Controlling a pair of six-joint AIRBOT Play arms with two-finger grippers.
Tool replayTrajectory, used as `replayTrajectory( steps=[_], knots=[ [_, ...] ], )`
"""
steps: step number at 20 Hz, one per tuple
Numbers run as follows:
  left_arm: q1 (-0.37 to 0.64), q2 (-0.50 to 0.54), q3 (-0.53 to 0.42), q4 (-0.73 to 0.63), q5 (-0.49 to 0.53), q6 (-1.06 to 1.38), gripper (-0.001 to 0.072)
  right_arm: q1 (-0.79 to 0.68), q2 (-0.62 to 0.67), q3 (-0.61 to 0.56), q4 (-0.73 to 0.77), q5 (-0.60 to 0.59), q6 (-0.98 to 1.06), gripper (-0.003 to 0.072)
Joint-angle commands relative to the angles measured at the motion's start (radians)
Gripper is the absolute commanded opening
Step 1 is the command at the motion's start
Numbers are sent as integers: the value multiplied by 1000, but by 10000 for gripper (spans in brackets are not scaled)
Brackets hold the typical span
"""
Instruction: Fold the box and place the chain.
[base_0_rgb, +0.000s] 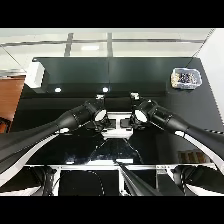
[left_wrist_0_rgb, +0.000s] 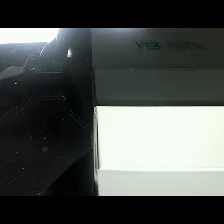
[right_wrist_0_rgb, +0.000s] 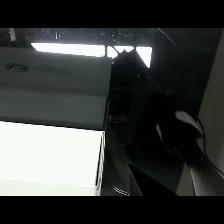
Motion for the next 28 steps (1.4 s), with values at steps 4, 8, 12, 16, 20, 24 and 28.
replayTrajectory(
  steps=[4, 8, 12, 16, 20, 24, 28],
  knots=[
    [1, -1, 1, 1, -2, -1, 24, 12, -38, 42, -19, 51, 27, 341],
    [1, -1, 1, 1, -1, -1, 24, 23, -50, 47, -19, 58, 27, 181],
    [1, -1, 1, 1, -1, -1, 25, 25, -50, 47, -1, 53, 26, 9],
    [1, -1, 1, 1, -1, -1, 25, 17, -50, 55, 0, 59, 26, 226],
    [1, -1, 1, 1, -1, -1, 25, 14, -50, 55, 6, 61, 23, 11],
    [1, -1, 1, 1, -1, -1, 24, 14, -49, 55, 6, 60, 18, 12],
    [1, -1, 1, 1, -1, -1, 24, 14, -32, 74, -10, 85, -48, 436]
  ],
)
